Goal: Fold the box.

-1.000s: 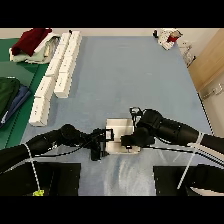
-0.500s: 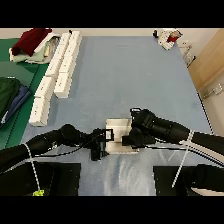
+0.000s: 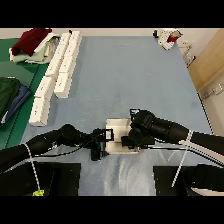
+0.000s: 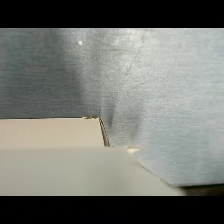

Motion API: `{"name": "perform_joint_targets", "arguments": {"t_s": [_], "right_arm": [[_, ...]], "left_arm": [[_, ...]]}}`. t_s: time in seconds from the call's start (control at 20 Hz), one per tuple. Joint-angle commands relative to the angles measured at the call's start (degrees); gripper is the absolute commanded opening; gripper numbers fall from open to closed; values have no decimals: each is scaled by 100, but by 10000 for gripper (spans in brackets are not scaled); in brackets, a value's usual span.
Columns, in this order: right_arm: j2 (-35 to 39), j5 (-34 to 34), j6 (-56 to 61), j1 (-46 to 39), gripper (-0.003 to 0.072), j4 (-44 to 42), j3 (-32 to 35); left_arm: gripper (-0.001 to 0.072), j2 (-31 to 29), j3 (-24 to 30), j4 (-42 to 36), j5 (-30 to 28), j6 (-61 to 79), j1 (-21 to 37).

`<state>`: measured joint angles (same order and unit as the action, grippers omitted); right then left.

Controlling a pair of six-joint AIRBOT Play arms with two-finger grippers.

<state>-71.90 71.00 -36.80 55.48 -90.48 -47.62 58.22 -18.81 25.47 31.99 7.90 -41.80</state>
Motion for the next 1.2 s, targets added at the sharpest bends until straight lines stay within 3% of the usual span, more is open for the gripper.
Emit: {"name": "perform_joint_targets", "arguments": {"t_s": [0.0, 0.25, 0.55, 0.6, 0.7, 0.85, 1.0, 1.15], "right_arm": [[59, 94, -28, -2, 387, -85, -4], [616, 129, 0, -9, 399, -83, -9], [1939, 474, 205, -223, 391, 168, -175], [2050, 686, 203, -442, 298, 256, -155], [2076, 1038, -282, -1047, 209, 343, -79], [1910, 817, -1296, -2205, 13, 205, 205], [1414, 166, -2625, -3414, 7, -682, 409], [595, -361, -4527, -4610, 7, -2927, 411]], "left_arm": [[462, 4, -4, 2, -2, 2, 0], [462, 4, -7, 2, -2, 2, 0], [462, 4, -4, 2, -2, 2, 0], [462, 4, -4, 2, -2, 2, 0], [462, 4, -4, 2, -2, 2, 0], [462, 4, -4, 2, -2, 2, 0], [462, 4, -4, 2, -2, 2, 0], [462, 4, -4, 2, -2, 2, 0]]}}
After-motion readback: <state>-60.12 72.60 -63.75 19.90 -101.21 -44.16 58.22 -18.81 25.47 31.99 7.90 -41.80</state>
